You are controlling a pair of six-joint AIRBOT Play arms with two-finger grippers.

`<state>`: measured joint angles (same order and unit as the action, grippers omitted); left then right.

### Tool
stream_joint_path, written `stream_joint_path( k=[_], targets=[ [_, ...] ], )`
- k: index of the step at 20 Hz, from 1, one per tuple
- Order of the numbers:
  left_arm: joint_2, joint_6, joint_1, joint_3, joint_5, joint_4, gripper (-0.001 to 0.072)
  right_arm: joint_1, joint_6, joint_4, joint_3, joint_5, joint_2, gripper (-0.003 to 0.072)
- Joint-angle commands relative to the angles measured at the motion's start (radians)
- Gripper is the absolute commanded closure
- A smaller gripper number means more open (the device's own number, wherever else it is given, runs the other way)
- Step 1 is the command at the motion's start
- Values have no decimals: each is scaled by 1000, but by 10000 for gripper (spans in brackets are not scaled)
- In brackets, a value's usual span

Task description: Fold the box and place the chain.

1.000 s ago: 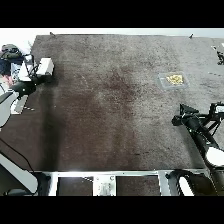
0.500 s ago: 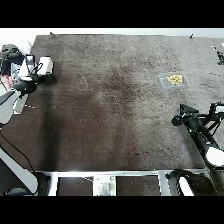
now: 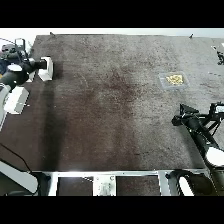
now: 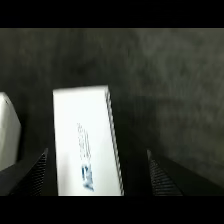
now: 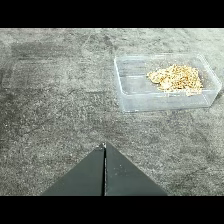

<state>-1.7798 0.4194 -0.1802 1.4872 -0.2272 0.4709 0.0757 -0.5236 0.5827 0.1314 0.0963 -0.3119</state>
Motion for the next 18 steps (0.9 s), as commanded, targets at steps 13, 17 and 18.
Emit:
stream_joint_path(
  k=[13,17,18],
  targets=[
    [850,-18,66,-478,43,-4,703,0,0,0,0,0,1,676],
    [1159,-35,103,-809,46,-5,703,0,0,0,0,0,1,676],
    [1238,-34,103,-891,40,-10,703,0,0,0,0,0,1,676]
  ],
)
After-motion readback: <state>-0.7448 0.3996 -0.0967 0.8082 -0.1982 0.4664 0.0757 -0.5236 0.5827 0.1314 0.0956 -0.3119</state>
